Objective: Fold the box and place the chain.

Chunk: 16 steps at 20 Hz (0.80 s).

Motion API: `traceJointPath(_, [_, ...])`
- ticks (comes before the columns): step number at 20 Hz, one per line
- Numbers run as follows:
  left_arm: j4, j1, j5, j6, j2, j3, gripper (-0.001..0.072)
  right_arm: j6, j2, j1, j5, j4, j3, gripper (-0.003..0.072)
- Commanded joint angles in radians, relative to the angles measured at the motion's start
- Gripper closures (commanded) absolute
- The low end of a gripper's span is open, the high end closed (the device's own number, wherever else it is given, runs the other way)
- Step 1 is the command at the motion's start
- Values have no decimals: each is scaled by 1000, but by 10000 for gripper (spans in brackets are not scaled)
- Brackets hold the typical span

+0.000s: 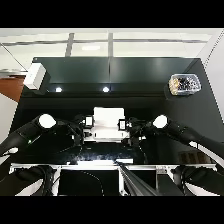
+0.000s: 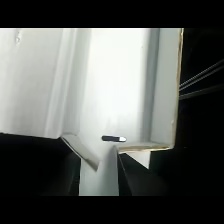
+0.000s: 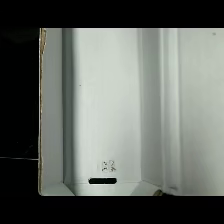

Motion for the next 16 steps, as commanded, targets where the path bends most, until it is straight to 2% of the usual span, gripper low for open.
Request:
traceJointPath(1, [-31,-1,-32,3,-1,0,436,0,0,1,0,0,0,204])
traceJointPath(9, [-131,-1,-42,7,-5,0,437,0,0,1,0,0,0,204])
traceJointPath(14, [-222,-1,-17,55,-64,0,439,0,0,1,0,0,0,204])
traceJointPath(15, [-238,-1,-14,68,-77,0,447,0,0,1,0,0,0,204])
traceJointPath(16, [-237,-1,-14,68,-85,0,490,0,0,1,0,0,0,204])
